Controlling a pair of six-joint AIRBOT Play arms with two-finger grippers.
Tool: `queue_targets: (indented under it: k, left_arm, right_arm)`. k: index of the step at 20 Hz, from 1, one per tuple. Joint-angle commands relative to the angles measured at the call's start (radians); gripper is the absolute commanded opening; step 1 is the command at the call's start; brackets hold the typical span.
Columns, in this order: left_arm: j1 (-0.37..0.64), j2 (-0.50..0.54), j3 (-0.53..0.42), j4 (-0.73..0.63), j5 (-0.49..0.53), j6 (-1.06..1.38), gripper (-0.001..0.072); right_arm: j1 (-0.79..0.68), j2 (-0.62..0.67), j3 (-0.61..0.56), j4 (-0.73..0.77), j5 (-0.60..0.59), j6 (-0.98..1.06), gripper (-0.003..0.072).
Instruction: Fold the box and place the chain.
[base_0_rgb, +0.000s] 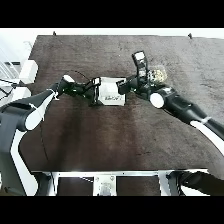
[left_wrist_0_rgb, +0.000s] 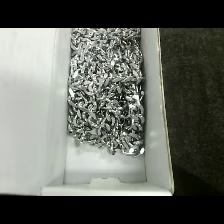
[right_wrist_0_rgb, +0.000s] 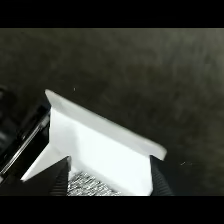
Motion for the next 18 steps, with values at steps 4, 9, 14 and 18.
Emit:
queue_targets:
  k: [4, 9, 14, 18]
  left_arm:
    - [0.0, 0.0, 0.0, 0.0, 0.0, 0.0, 0.017]
    - [0.0, 0.0, 0.0, 0.0, 0.0, 0.0, 0.017]
    - [0.0, 0.0, 0.0, 0.0, 0.0, 0.0, 0.017]
    - [0.0, 0.0, 0.0, 0.0, 0.0, 0.0, 0.017]
  right_arm:
    - [-0.22, 0.084, 0.068, 0.036, 0.016, -0.216, 0.0231]
    - [-0.356, -0.123, 0.24, 0.615, 0.357, -0.822, 0.021]
    - [-0.447, -0.382, 0.386, 0.882, 0.584, -1.054, 0.0123]
    - [-0.436, -0.546, 0.515, 0.916, 0.695, -1.126, 0.0153]
